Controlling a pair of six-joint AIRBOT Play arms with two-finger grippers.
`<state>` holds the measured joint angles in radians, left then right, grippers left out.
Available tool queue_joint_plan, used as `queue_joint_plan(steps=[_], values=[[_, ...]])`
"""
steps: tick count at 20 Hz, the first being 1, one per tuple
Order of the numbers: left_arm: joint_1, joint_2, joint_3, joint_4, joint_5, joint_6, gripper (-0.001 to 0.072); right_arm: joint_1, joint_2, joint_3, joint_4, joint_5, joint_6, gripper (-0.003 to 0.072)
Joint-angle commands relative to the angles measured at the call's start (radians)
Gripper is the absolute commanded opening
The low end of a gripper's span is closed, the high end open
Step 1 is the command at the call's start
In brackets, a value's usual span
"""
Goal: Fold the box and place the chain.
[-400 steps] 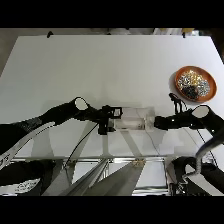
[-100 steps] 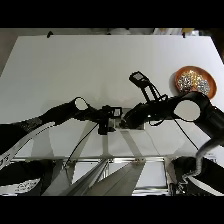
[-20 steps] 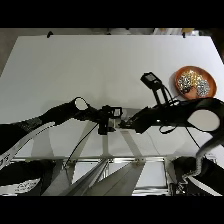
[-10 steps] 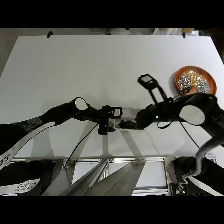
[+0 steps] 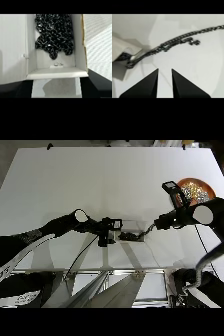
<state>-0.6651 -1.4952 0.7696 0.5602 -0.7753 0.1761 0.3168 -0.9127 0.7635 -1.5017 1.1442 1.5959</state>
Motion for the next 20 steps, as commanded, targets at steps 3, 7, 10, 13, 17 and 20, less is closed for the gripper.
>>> queue_joint_plan(steps=[3, 7, 10, 13, 17, 20], values=[[0.001, 0.001, 0.0, 0.001, 0.0, 0.0, 0.0272, -0.106, -0.134, -0.053, -0.021, -0.148, -0.09, 0.0311], [0.001, 0.001, 0.0, 0.001, 0.0, 0.0, 0.0272, -0.116, -0.272, -0.053, -0.022, -0.214, -0.11, 0.031], [0.001, 0.001, 0.0, 0.0, 0.0, 0.0, 0.0272, -0.116, -0.338, -0.053, -0.022, -0.27, -0.112, 0.0305], [0.001, 0.001, 0.0, 0.0, 0.0, 0.0, 0.0272, -0.117, -0.377, -0.053, -0.024, -0.289, -0.112, 0.0291], [0.001, 0.0, 0.0, 0.0, 0.0, 0.0, 0.0272, -0.117, -0.385, -0.053, -0.034, -0.3, -0.111, 0.0157], [0.001, 0.001, 0.0, 0.0, 0.0, 0.0, 0.0272, -0.116, -0.384, -0.053, -0.037, -0.259, -0.112, 0.0017]])
